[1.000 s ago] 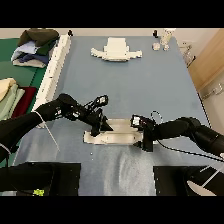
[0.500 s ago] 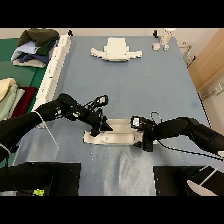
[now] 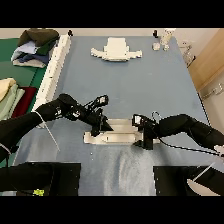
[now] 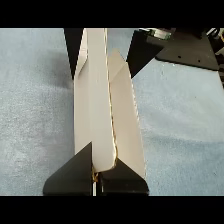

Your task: Fold the box.

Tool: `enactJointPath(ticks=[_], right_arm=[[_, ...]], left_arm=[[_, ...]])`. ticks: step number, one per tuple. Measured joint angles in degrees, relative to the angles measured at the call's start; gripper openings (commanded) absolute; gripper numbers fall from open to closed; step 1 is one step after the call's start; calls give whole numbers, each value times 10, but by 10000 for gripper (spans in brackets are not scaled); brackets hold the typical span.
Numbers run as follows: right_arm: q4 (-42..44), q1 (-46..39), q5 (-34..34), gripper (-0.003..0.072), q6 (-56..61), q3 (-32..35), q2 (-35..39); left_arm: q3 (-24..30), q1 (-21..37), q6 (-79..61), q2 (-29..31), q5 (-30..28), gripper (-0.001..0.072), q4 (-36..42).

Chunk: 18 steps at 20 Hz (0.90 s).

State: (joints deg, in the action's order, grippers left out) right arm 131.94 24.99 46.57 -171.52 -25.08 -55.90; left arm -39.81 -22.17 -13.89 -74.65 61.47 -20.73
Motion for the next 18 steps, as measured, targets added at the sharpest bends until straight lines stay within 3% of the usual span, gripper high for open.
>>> enactJointPath(ticks=[12,13,16,18], right_arm=[[-2,4,-11,682,-6,0,-33],[-3,4,-11,617,-6,0,-35],[-4,4,-14,617,-7,0,-41],[-4,4,-16,516,-7,0,-43]], left_arm=[[0,0,0,0,1,12,0],[0,0,0,0,1,12,0],[0,0,0,0,1,12,0],[0,0,0,0,1,12,0]])
